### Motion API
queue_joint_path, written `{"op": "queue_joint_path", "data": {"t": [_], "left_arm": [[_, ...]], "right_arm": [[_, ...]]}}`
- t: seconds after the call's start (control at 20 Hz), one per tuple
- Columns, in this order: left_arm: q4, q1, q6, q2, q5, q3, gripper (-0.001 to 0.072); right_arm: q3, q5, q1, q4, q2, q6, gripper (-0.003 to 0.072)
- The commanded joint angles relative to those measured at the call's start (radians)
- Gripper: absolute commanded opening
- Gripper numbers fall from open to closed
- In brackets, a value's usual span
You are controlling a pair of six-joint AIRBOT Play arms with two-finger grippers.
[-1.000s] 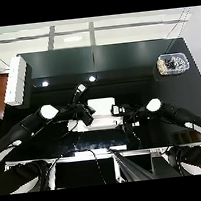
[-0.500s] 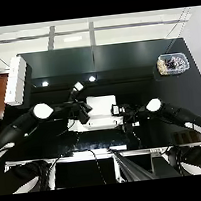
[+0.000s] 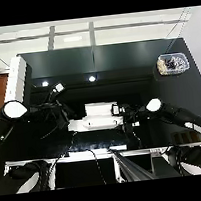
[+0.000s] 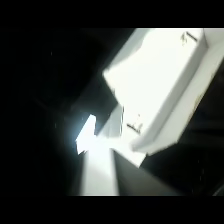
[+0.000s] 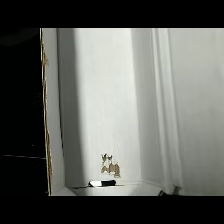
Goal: Fold the box and place the chain.
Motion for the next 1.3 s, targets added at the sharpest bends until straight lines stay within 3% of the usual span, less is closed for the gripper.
{"op": "queue_joint_path", "data": {"t": [0.0,0.05,0.5,0.95,1.15,1.25], "left_arm": [[0.097,0.032,0.003,0.007,-0.079,-0.001,0.0675],[0.097,0.032,0.005,0.007,-0.075,-0.001,0.0710],[0.148,0.031,0.172,0.005,-0.073,-0.008,0.0709],[0.141,0.030,0.172,0.003,-0.076,-0.024,0.0707],[0.051,0.020,0.320,-0.042,-0.079,-0.072,0.0688],[0.051,-0.013,0.351,-0.045,-0.032,-0.073,0.0688]], "right_arm": [[0.000,0.000,0.000,0.000,0.000,0.000,0.0459],[0.000,0.000,0.000,0.000,0.000,0.000,0.0460],[0.000,0.000,0.000,0.000,0.000,0.000,0.0459],[0.000,0.000,0.000,0.000,0.000,0.000,0.0460],[0.000,0.000,0.000,0.000,0.000,0.000,0.0460],[0.000,0.000,0.000,0.000,0.000,0.000,0.0460]]}}
